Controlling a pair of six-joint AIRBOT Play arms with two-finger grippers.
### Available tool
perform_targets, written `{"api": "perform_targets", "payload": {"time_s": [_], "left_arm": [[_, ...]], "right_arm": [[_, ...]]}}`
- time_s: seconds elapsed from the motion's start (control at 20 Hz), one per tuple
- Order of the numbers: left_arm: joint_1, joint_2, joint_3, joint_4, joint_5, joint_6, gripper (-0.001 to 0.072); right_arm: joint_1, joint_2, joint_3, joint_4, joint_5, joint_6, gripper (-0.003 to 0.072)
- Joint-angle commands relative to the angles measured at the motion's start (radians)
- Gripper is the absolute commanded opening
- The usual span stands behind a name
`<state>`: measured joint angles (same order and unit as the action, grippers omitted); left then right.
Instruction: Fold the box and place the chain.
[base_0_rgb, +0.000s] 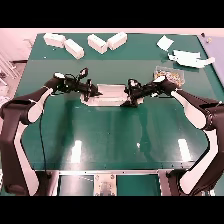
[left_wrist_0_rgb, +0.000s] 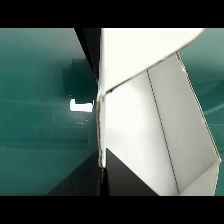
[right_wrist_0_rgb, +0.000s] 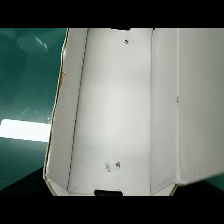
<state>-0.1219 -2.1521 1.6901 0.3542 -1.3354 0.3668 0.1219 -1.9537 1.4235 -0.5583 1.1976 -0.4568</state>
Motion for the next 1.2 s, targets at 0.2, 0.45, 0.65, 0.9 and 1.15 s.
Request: {"api": "perform_targets", "payload": {"time_s": [0.2,0.45,0.65,0.9,1.15], "left_arm": [[0.001,0.0,0.001,-0.029,0.003,0.0,0.0019],[0.001,0.0,0.001,-0.049,0.003,0.0,0.0019],[0.001,0.0,0.001,-0.05,0.001,0.0,0.0019],[0.001,0.0,0.001,-0.055,0.001,0.0,0.0019],[0.001,0.0,0.001,-0.056,0.003,0.001,0.0019]], "right_arm": [[0.001,-0.001,0.0,0.0,0.0,0.0,0.0593],[0.001,-0.001,0.0,0.0,0.0,0.0,0.0593],[0.001,-0.001,0.0,0.0,0.0,0.0,0.0593],[0.001,-0.001,0.0,0.0,0.0,0.0,0.0593],[0.001,-0.001,0.0,0.0,0.0,0.0,0.0593]]}}
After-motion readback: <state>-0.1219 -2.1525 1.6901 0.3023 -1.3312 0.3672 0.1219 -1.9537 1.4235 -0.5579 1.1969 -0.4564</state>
